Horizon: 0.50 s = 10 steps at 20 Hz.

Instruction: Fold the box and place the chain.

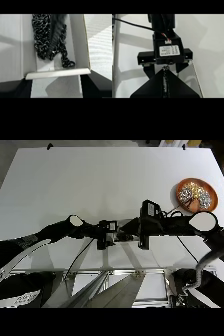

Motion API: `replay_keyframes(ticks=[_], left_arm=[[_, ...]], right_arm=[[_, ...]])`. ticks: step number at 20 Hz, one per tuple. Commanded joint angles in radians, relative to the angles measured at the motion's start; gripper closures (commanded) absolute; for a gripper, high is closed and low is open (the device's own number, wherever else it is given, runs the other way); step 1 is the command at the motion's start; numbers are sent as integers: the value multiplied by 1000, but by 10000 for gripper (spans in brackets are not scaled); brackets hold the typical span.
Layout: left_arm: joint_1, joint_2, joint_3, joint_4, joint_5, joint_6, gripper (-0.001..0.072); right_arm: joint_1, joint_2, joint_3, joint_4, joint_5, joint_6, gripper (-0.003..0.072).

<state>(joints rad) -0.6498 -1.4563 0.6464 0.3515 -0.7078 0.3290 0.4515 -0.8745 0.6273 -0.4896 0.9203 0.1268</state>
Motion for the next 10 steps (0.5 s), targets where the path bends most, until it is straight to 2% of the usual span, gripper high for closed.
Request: replay_keyframes(ticks=[1, 3, 5, 6, 7, 9, 10], left_arm=[[0, 1, 1, 0, 0, 0, 499], [0, 1, 1, 0, 0, 0, 499], [0, 1, 1, 0, 0, 0, 499], [0, 1, 1, 0, 0, 0, 499], [0, 1, 1, 0, 0, 0, 499], [0, 1, 1, 0, 0, 0, 499], [0, 1, 1, 0, 0, 0, 499]], right_arm=[[17, -69, -3, -22, -24, -1, 669], [16, -108, -16, -48, -36, -2, 637], [16, -135, -28, -83, -71, -1, 449], [16, -135, -29, -94, -77, -2, 382], [16, -130, -29, -90, -80, -2, 365], [8, -95, -28, -84, -93, -5, 380], [-16, -69, -27, -74, -93, -5, 460]])
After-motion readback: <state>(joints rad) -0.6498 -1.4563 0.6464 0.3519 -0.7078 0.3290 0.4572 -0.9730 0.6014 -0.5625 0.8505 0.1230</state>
